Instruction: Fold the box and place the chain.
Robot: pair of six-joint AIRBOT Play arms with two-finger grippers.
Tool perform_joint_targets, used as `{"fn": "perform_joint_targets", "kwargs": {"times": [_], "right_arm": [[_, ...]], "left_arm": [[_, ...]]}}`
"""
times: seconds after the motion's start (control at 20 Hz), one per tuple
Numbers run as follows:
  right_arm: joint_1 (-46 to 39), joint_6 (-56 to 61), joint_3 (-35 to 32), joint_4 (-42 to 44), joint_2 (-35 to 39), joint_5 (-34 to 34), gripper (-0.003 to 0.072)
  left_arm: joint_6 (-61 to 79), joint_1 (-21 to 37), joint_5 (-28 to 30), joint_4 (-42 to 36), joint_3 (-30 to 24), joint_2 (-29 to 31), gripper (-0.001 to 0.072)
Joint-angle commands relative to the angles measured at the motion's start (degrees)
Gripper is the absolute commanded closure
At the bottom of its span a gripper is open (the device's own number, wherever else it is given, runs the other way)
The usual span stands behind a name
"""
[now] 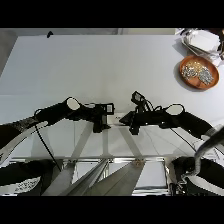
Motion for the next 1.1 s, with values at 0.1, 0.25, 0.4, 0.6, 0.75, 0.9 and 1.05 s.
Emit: {"fn": "perform_joint_targets", "kwargs": {"times": [0.1,0.25,0.4,0.6,0.75,0.9,1.05], "right_arm": [[0.00,1.29,-0.20,-0.87,-1.79,-0.90,0.0674],[0.00,3.37,-0.24,-3.43,-2.91,-0.94,0.0674],[0.00,4.13,-0.24,-3.43,-4.96,-0.94,0.0674],[0.00,4.13,-0.24,-3.43,-5.73,-0.92,0.0674],[0.00,4.04,-0.22,-3.10,-5.09,-0.87,0.0673],[0.00,2.51,-0.22,-2.95,-2.12,-1.31,0.0673],[-0.02,1.88,-0.22,-2.93,2.12,-3.65,0.0673]], "left_arm": [[-0.02,-0.02,0.00,-0.04,-0.02,0.04,0.0434],[-0.02,-0.02,0.00,-0.02,-0.02,0.04,0.0434],[0.00,-0.02,0.00,-0.02,-0.02,0.04,0.0434],[-0.02,-0.02,0.00,-0.04,-0.02,0.04,0.0434],[-0.02,-0.02,0.00,-0.02,-0.02,0.04,0.0434],[0.00,-0.02,0.00,-0.02,-0.02,0.04,0.0434],[-0.02,-0.02,-0.02,-0.02,-0.02,0.04,0.0434]]}}
